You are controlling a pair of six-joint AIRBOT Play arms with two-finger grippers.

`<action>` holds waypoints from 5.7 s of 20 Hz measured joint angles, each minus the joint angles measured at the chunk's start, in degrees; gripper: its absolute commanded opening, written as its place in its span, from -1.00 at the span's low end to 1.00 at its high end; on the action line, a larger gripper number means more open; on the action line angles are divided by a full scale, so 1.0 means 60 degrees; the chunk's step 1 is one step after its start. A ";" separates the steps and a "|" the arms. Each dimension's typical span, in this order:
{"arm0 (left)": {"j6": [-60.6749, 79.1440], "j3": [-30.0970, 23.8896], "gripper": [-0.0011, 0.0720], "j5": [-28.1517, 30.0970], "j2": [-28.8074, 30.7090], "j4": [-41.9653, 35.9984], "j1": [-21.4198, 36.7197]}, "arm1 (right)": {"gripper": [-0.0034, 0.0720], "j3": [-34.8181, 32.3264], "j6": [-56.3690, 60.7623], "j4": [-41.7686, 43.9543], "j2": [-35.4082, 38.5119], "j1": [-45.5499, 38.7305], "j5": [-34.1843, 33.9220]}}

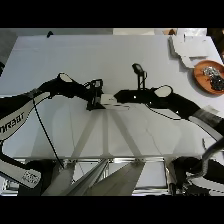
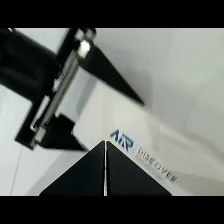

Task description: Fold the box and place the chain.

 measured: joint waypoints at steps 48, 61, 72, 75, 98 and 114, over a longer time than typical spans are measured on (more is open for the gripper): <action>0.0026 0.0000 -0.05 -0.0029 0.0000 0.0018 0.0000 | -0.87 -0.0586 0.7322 -1.2659 0.7107 -0.1129 0.4211; 0.0004 0.0000 -0.95 0.0011 0.0011 0.0018 -0.0011 | -0.87 -0.0586 0.8054 -1.3988 0.7249 -0.1129 0.4881; -0.1239 -0.0007 -0.96 0.2022 0.2958 0.0262 -0.0015 | -0.87 -0.0586 0.8080 -1.4018 0.7249 -0.1129 0.4878; -0.2306 -0.0007 -0.95 0.3865 0.4408 0.0444 -0.0011 | -0.87 -0.0586 0.8076 -1.4021 0.7249 -0.1129 0.4878; -1.4356 -0.0033 -0.96 0.3858 0.6604 0.6517 0.5927 | -0.87 -0.0586 0.8076 -1.4018 0.7249 -0.1129 0.4878; -1.4294 -0.0765 -0.72 0.4896 0.1810 0.7246 0.6349 | -0.87 -0.0586 0.8072 -1.4018 0.7249 -0.1129 0.4874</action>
